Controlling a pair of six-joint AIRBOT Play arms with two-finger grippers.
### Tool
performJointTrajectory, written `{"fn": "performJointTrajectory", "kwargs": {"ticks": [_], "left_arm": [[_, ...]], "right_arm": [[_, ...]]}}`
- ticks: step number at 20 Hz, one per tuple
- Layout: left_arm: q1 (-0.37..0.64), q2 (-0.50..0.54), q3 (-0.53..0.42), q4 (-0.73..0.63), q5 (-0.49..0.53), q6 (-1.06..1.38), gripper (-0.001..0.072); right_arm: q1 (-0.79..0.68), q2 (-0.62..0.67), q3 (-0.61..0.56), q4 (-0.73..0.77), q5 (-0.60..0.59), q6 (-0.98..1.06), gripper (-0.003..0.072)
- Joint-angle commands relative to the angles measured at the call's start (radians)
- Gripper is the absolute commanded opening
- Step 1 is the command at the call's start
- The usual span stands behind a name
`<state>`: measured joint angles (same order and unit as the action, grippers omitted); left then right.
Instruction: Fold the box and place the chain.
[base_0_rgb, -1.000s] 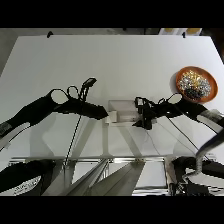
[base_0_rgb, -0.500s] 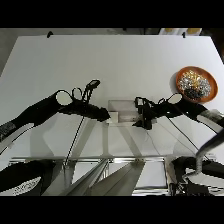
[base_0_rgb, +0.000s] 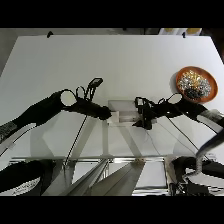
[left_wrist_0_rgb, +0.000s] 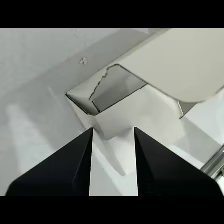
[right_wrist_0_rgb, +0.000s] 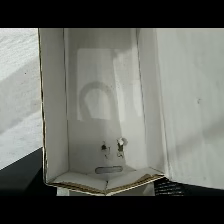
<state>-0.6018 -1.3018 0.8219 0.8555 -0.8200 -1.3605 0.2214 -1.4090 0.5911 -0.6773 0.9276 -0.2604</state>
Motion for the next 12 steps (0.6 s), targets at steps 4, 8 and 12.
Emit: {"fn": "performJointTrajectory", "kwargs": {"ticks": [4,8,12], "left_arm": [[-0.04,-0.033,0.056,0.115,0.001,-0.171,0.0291],[-0.061,-0.044,0.068,0.141,-0.003,-0.23,0.0291],[-0.076,-0.044,0.068,0.156,0.003,-0.269,0.0291]], "right_arm": [[0.001,0.0,0.001,0.0,0.0,0.0,0.0399],[0.001,0.0,0.001,0.0,0.0,0.0,0.0399],[0.001,0.0,0.001,0.0,0.0,0.0,0.0399]]}}
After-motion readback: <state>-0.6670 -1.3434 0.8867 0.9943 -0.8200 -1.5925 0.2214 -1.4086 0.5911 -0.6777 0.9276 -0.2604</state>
